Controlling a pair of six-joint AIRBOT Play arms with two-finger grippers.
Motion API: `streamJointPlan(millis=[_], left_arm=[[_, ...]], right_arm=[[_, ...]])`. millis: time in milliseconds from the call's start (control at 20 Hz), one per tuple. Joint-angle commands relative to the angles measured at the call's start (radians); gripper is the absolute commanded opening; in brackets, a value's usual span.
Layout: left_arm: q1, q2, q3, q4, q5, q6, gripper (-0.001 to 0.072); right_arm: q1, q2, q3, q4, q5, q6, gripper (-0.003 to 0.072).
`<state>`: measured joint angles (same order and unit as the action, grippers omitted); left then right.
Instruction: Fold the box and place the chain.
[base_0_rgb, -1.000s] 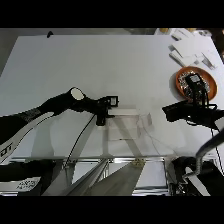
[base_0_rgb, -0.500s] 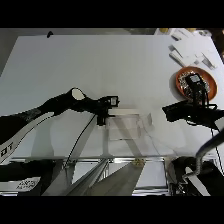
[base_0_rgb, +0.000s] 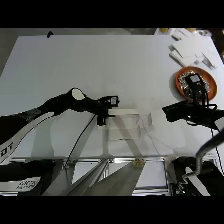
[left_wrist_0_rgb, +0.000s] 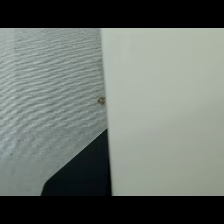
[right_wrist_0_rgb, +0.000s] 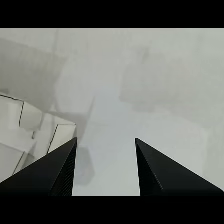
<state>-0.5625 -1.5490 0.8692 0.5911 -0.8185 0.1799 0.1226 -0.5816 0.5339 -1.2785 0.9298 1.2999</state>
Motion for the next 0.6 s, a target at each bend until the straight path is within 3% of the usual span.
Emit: streamJointPlan(millis=[0,200,350,400,550], left_arm=[[0.000,0.000,0.000,0.000,-0.002,-0.005,0.0011],[0.000,0.000,0.000,0.000,-0.002,-0.005,0.0011],[0.000,0.000,0.000,0.000,-0.002,-0.005,0.0011],[0.000,0.000,0.000,0.000,-0.002,-0.005,0.0011],[0.000,0.000,0.000,0.000,-0.002,-0.005,0.0011]], right_arm=[[0.001,-0.001,0.000,0.001,0.020,0.000,0.0399],[0.002,0.000,0.000,0.058,0.059,-0.056,0.0381],[0.082,0.000,0.000,0.159,0.102,-0.250,0.0055],[0.129,0.000,0.000,0.174,0.117,-0.316,0.0019],[0.280,-0.002,0.000,0.177,0.131,-0.486,0.0019]])
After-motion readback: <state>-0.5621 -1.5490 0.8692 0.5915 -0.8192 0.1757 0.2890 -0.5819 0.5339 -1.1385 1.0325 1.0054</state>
